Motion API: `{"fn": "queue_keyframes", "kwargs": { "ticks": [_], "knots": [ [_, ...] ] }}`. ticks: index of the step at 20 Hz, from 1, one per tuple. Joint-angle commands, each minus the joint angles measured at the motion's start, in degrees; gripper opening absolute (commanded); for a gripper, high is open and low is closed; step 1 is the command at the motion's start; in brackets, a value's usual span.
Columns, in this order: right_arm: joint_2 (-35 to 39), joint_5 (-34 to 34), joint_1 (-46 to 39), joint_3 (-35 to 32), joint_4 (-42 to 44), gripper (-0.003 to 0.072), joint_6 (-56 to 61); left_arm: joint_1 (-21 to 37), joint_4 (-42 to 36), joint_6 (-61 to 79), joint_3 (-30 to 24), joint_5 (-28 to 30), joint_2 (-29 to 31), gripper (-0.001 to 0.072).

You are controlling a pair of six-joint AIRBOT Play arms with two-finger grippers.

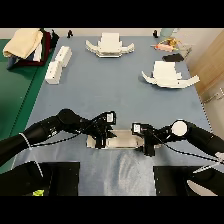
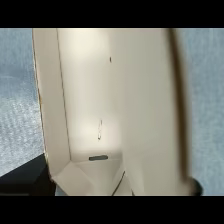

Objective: Fold the box.

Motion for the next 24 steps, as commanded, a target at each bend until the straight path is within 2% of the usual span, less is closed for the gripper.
{"fn": "queue_keyframes", "kwargs": {
  "ticks": [1,7,12,14,24],
  "knots": [
    [1.88,-0.2,-0.07,-0.33,0.72,0.061,-0.22,-0.04,0.0,0.0,0.02,0.02,0.04,0.0013],
    [1.92,-3.61,-0.22,-4.35,4.48,0.061,-1.36,-0.04,0.0,0.0,0.02,0.02,0.04,0.0013],
    [1.92,-4.46,-0.2,-4.81,4.81,0.0579,-1.4,-0.04,0.0,0.0,0.02,0.02,0.04,0.0013],
    [1.92,-4.9,-0.17,-4.81,4.79,0.0509,-1.86,-0.04,0.02,0.0,0.02,0.02,0.04,0.0013],
    [1.92,-6.49,-0.15,-4.66,4.57,0.0509,-2.84,-0.04,0.0,-0.02,0.02,0.04,0.04,0.0013]
  ]
}}
